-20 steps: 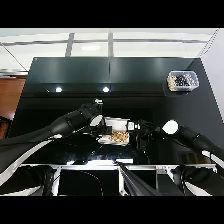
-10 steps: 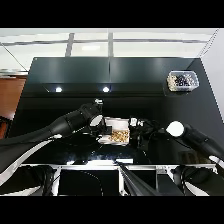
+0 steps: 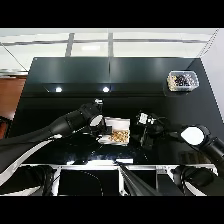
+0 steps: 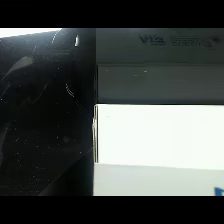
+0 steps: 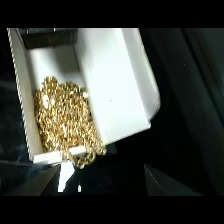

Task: Fold the box and place the chain.

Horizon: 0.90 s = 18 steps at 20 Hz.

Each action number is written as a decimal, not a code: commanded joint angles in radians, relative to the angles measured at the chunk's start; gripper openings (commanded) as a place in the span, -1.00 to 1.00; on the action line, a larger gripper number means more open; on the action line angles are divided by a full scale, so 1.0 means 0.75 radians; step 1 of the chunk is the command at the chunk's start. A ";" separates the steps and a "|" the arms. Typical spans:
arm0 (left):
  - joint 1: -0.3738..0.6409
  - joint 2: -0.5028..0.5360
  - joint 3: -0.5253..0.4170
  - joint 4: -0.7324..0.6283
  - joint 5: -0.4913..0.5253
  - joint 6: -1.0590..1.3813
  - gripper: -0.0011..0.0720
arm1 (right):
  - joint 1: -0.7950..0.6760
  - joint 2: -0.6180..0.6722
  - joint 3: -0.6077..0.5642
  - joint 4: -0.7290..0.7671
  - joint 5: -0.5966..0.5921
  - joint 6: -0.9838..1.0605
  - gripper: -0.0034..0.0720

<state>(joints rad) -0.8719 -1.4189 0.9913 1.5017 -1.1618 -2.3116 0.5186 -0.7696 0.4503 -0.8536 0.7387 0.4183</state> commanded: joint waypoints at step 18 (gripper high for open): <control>0.001 -0.001 0.001 0.001 0.002 0.000 -0.89 | 0.054 -0.419 -0.060 0.341 -0.169 -0.727 0.22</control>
<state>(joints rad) -0.8719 -1.4189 0.9913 1.5017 -1.1614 -2.3119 0.5583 -1.0794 0.4061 -0.6090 0.6285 -0.1143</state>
